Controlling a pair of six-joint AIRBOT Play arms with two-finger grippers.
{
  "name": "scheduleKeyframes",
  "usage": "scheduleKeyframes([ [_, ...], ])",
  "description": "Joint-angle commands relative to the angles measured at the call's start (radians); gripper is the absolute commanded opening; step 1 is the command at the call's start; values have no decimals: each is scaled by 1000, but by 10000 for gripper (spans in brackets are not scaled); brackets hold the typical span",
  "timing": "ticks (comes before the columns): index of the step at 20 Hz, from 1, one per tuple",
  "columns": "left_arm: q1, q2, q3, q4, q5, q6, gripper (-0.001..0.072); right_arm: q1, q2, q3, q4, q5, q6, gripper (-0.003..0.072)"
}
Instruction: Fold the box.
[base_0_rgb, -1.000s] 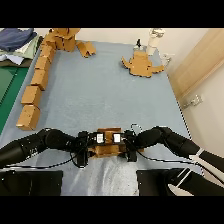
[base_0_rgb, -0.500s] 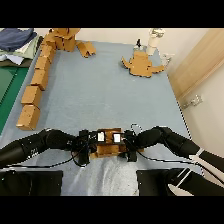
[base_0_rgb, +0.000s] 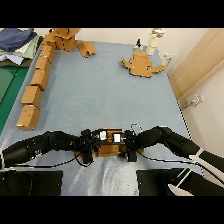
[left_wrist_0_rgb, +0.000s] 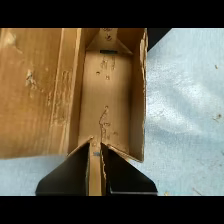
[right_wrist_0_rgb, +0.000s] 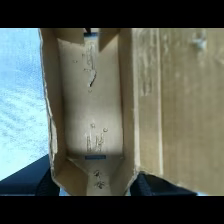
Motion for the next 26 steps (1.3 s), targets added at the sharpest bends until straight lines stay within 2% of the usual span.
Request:
scheduleKeyframes([
  [1,-10,-6,0,-3,32,0,185,1,1,0,0,0,0,505],
  [2,-10,-9,0,-3,33,0,366,1,1,0,0,0,0,505],
  [3,-10,-9,0,-3,32,0,485,1,1,0,0,0,0,505],
  [4,-10,-9,0,-4,31,0,507,1,1,0,0,0,0,505],
  [10,-10,-9,0,-2,29,0,502,1,1,0,0,0,0,505],
  [11,-10,-8,0,-2,29,0,396,1,1,0,0,0,0,505],
  [12,-10,-5,1,3,28,0,168,1,1,0,1,0,0,505],
  [13,-10,0,0,11,27,0,81,1,1,0,0,0,0,505],
  [15,-6,19,0,45,2,-6,61,1,1,0,1,0,0,505],
  [16,0,34,0,82,-26,-21,15,1,1,0,0,0,0,505],
  [20,26,121,1,283,-129,-254,10,1,1,0,0,0,0,505],
  [23,63,243,1,468,-183,-504,10,1,1,0,0,0,0,505],
  [26,157,369,0,679,-250,-969,9,1,1,0,0,0,0,505],
])
